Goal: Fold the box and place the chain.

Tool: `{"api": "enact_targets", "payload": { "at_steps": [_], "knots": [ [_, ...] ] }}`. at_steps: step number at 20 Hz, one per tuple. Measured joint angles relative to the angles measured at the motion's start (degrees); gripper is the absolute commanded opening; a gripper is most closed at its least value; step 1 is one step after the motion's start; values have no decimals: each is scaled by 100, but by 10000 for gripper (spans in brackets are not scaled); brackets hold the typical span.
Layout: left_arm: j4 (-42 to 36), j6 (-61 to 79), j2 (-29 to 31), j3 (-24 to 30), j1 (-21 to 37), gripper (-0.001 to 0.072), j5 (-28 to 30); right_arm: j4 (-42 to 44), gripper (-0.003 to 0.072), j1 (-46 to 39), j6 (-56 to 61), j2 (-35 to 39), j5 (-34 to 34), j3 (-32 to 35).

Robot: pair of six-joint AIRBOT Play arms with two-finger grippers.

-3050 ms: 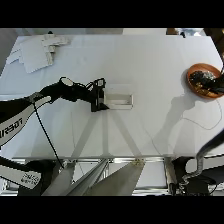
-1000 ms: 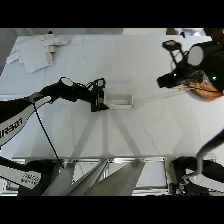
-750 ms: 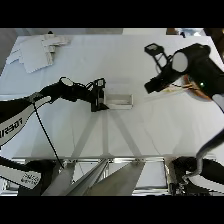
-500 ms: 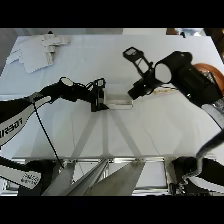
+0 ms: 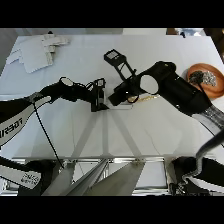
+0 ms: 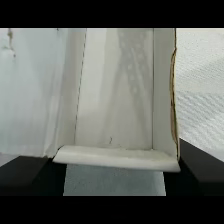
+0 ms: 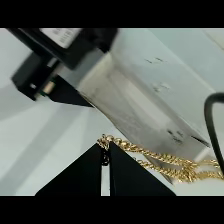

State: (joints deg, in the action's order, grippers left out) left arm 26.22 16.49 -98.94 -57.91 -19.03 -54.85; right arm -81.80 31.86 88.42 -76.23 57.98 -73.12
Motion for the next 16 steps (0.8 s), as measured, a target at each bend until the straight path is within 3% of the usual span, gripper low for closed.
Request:
{"api": "enact_targets", "payload": {
  "at_steps": [5, 11, 14, 16],
  "knots": [
    [0, 0, 0, 0, 0, 276, 0, 367, 12, 136, -35, -411, -358, 0],
    [0, 0, 0, 0, 0, 276, 0, -144, 18, 160, 398, -992, -529, 0],
    [0, 2, 0, 0, 0, 276, 0, -334, 202, 120, 763, -1191, -564, 0],
    [0, 0, 0, 0, 0, 276, 0, -393, 201, 66, 901, -1261, -584, 0]
  ]
}}
